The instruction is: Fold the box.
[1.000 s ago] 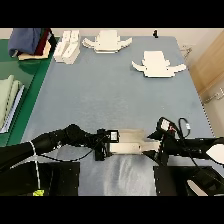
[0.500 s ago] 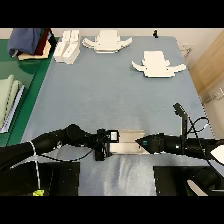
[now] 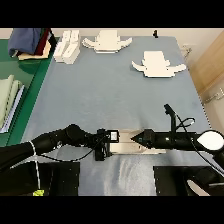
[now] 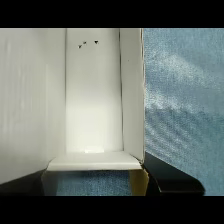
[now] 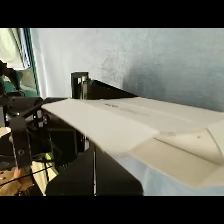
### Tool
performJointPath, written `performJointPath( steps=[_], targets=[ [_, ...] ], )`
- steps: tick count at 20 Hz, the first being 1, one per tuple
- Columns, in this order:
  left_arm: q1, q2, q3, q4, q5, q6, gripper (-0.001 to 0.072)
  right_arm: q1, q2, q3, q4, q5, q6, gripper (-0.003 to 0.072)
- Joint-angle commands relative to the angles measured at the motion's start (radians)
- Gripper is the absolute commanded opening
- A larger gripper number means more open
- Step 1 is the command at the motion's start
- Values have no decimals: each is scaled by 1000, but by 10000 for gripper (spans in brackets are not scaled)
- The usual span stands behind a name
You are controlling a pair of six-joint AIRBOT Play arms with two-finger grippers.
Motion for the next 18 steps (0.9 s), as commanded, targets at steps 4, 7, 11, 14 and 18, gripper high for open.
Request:
performJointPath(
  steps=[4, 7, 11, 14, 18],
  targets=[
    [0, 0, 1, 0, 0, 0, 480, -11, -304, 153, 84, -61, -270, -1],
    [0, 0, 1, 0, 0, 0, 480, -27, -411, 212, 12, -64, -271, -1],
    [0, 0, 1, 0, 0, 0, 480, -29, -523, 215, -36, -63, -289, -1],
    [0, 0, 1, 0, 0, 0, 480, -29, -588, 215, -61, -51, -310, -1],
    [0, 0, 1, 0, 0, 0, 480, -29, -618, 214, -68, -42, -333, -1]
  ],
)
